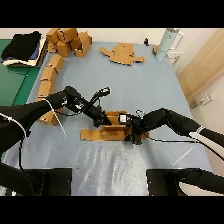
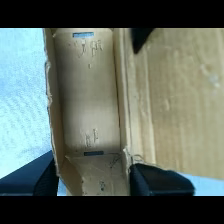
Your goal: Fold the box.
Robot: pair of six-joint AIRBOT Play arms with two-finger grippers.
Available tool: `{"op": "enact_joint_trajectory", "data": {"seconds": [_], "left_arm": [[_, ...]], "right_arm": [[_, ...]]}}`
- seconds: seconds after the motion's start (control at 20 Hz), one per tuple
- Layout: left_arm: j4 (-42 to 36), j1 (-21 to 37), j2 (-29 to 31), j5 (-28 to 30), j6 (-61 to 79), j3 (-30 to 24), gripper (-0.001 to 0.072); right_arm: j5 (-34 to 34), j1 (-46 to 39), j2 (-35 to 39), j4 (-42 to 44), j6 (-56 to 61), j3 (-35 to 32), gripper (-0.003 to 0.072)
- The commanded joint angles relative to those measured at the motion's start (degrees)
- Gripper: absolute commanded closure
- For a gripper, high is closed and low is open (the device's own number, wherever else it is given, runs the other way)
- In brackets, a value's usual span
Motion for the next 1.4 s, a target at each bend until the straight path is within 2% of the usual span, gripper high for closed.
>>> {"op": "enact_joint_trajectory", "data": {"seconds": [0.0,0.2,0.3,0.75,0.8,0.85,1.15,1.2,1.25,1.35], "left_arm": [[-0.1,0.0,0.0,0.2,0.0,0.0,0.0695],[-0.1,0.0,0.0,0.2,0.0,0.0,0.0695],[-0.1,0.0,0.0,0.2,0.0,0.0,0.0695],[-0.1,0.0,0.0,0.2,0.0,0.0,0.0695],[-0.1,0.0,0.0,0.2,0.0,0.0,0.0695],[-0.1,0.0,0.0,0.2,0.0,0.0,0.0695],[-0.1,0.0,0.0,0.2,0.0,0.0,0.0695],[-0.1,0.0,0.0,0.2,0.0,0.0,0.0695],[-0.1,0.0,0.0,0.2,0.0,0.0,0.0695],[-0.1,0.0,0.0,0.2,0.0,0.0,0.0695]], "right_arm": [[0.1,0.0,-0.1,-0.7,0.1,0.0,0.0187],[0.1,0.0,-0.1,-0.9,0.1,0.0,0.0162],[0.2,0.0,-0.1,-0.9,0.1,0.0,0.0078],[0.6,0.1,-0.2,0.2,0.0,0.0,0.0078],[0.6,0.1,-0.2,0.3,0.0,0.0,0.0071],[0.6,0.1,-0.2,0.4,0.0,0.0,0.0025],[0.9,0.1,-0.2,0.9,0.0,0.0,0.0053],[1.0,0.1,-0.2,0.8,0.0,0.0,0.0137],[1.2,0.1,-0.3,0.8,0.0,0.0,0.0167],[1.2,0.1,-0.7,0.6,0.0,0.0,0.0167]]}}
